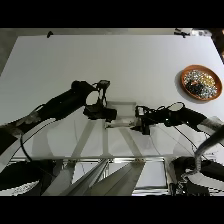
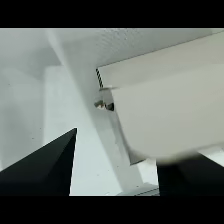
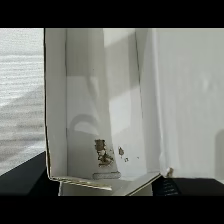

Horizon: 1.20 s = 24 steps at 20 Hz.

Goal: Fold the box and place the chain.

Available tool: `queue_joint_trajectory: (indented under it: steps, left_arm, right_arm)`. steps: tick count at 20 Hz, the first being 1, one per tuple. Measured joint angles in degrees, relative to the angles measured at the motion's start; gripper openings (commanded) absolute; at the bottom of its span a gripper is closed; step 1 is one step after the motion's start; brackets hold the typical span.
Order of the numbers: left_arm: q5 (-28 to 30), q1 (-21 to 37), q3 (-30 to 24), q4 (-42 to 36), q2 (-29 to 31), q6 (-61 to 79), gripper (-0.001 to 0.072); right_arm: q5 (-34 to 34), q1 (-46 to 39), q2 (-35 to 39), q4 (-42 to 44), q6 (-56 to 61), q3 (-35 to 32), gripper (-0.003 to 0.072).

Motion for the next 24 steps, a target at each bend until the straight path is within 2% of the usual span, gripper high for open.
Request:
queue_joint_trajectory:
  steps: [1, 3, 7, 9, 10, 13, 18, 24]
  left_arm:
    - [0.0, 0.4, -0.3, 0.0, 1.2, 2.8, 0.0536]
    - [0.0, 1.3, -1.5, 0.0, 4.2, 11.4, 0.0652]
    - [0.6, 4.0, -8.1, -2.3, 12.7, 41.8, 0.0628]
    - [1.8, 6.5, -13.7, -6.6, 17.5, 62.4, 0.0638]
    - [3.3, 8.1, -16.9, -9.5, 19.7, 72.8, 0.0681]
    - [9.1, 13.6, -25.1, -18.1, 23.0, 96.2, 0.0697]
    - [15.2, 21.2, -30.7, -28.1, 19.2, 118.5, 0.0711]
    - [17.4, 23.1, -31.9, -41.1, 9.6, 139.8, 0.0714]
  right_arm:
    - [0.0, 0.0, 0.0, 0.0, 0.0, 0.0, 0.0477]
    - [0.0, 0.0, 0.0, 0.0, 0.0, 0.0, 0.0477]
    - [0.0, 0.0, 0.0, 0.0, 0.0, 0.0, 0.0477]
    - [0.0, 0.0, 0.0, 0.0, 0.0, 0.0, 0.0477]
    - [-0.1, 0.0, 0.0, 0.0, 0.0, 0.0, 0.0477]
    - [-0.1, 0.0, 0.0, 0.0, 0.0, 0.0, 0.0477]
    - [-0.1, 0.0, 0.0, 0.0, 0.0, 0.0, 0.0477]
    - [-0.1, 0.0, 0.0, 0.0, 0.0, 0.0, 0.0477]
